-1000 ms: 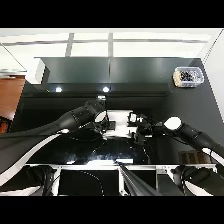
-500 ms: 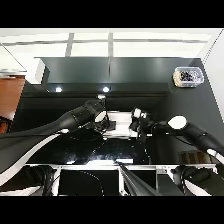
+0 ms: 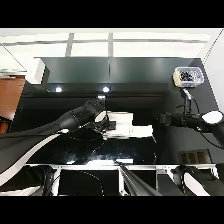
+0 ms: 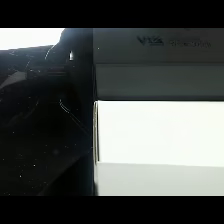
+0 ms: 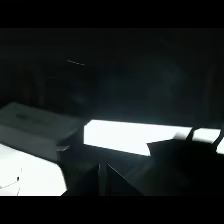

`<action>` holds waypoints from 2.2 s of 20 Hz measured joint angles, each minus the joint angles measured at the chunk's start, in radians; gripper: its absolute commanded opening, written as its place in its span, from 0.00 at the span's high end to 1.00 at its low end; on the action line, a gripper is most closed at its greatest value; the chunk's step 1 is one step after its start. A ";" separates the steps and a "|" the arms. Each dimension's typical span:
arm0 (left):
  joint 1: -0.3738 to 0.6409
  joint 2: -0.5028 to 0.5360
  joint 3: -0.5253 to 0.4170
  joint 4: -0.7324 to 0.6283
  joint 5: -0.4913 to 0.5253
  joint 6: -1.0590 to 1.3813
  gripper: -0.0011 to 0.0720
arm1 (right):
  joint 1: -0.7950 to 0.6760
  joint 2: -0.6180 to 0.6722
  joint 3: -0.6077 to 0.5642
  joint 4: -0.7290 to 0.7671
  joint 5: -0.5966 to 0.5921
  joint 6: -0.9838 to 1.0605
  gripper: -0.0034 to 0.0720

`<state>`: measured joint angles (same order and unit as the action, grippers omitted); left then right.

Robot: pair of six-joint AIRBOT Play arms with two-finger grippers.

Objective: Fold the box and place the chain.

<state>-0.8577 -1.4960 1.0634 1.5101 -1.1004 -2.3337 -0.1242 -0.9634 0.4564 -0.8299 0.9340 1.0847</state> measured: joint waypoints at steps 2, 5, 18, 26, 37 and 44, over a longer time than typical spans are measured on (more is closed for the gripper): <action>0.000 0.000 0.000 0.000 0.000 0.000 0.95 | -0.032 -0.078 -0.001 -0.011 0.093 0.093 0.87; 0.000 0.000 0.000 0.000 0.000 0.000 0.95 | 0.009 -0.191 -0.001 0.036 0.184 0.120 0.87; 0.000 0.000 0.000 0.000 -0.003 -0.002 0.95 | 0.225 -0.291 0.092 0.394 0.270 -0.184 0.15; 0.000 0.000 0.000 0.000 -0.002 -0.002 0.95 | 0.392 -0.291 0.185 0.255 0.179 -0.011 0.24; 0.000 0.000 0.000 0.000 -0.002 -0.001 0.95 | 0.727 -0.295 0.369 -0.341 0.048 0.682 0.51; 0.000 0.000 0.000 0.000 -0.001 0.000 0.95 | 0.872 -0.327 0.417 -0.584 0.063 1.015 0.54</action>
<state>-0.8574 -1.4956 1.0634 1.5101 -1.1015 -2.3333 0.7475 -1.2903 0.8734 -1.4139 0.9974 2.0995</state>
